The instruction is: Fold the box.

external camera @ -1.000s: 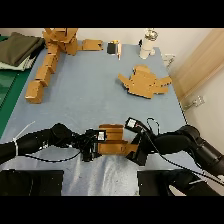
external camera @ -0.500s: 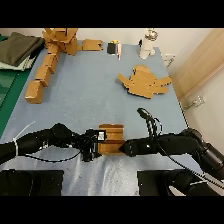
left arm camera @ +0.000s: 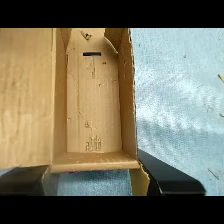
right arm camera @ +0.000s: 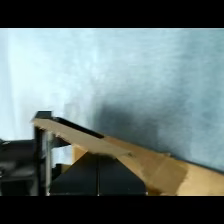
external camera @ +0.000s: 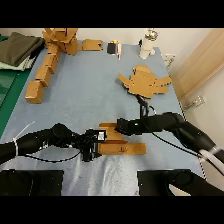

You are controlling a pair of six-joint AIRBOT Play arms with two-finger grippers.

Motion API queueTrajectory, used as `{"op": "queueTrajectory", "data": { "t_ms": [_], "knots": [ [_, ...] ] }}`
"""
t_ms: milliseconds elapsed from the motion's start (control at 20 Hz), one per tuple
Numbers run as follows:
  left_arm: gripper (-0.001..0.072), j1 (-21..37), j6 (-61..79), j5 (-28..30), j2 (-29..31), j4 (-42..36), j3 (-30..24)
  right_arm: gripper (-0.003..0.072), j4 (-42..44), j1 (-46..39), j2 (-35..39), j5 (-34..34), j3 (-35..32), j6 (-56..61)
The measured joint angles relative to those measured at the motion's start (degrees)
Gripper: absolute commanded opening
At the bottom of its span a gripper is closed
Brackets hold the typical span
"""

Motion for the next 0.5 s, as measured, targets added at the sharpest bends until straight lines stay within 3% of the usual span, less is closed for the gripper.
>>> {"op": "queueTrajectory", "data": {
  "t_ms": [250, 500],
  "knots": [
    [0.0454, 0.0, 0.0, 0.0, 0.0, 0.0, 0.0, 0.0003, 0.4, 0.3, -10.5, -2.2, 1.1, -5.3],
    [0.0454, 0.0, 0.0, -0.2, 0.0, 0.0, 0.0, 0.0003, 0.1, 1.6, -13.7, -2.2, 1.3, -8.0]
  ]
}}
